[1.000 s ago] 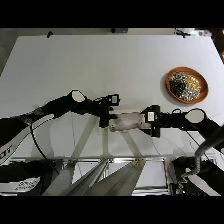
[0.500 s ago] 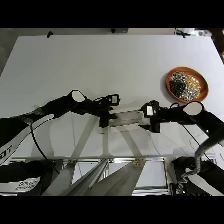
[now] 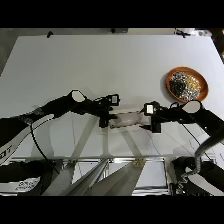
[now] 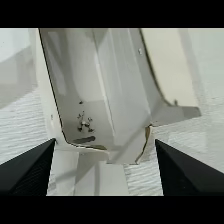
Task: Fold the box and place the chain.
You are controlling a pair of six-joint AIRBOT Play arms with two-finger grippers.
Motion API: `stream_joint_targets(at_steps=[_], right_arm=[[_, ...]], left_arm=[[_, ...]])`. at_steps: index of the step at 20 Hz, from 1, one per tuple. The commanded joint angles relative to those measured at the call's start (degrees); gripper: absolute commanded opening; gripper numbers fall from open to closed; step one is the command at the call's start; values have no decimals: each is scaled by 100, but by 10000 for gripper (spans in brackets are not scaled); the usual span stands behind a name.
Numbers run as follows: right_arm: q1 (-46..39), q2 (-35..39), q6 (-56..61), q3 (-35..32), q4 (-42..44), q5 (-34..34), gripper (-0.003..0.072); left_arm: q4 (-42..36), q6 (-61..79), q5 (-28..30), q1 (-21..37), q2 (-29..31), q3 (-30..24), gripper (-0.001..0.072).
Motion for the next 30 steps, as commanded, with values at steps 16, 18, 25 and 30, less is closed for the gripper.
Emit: stream_joint_targets(at_steps=[16, 18, 25, 30], right_arm=[[354, -793, -455, 243, 236, -13, 711], [354, -798, -450, 243, 223, -15, 711], [354, -1082, -391, 243, 116, 4, 684], [354, -1222, -411, 243, 116, -105, 659]], left_arm=[[0, 0, 4, -2, 4, 0, 12], [0, 0, 4, -2, 7, 0, 12], [0, 0, 4, -2, 4, 0, 12], [0, 0, 4, -2, 4, 0, 12]])
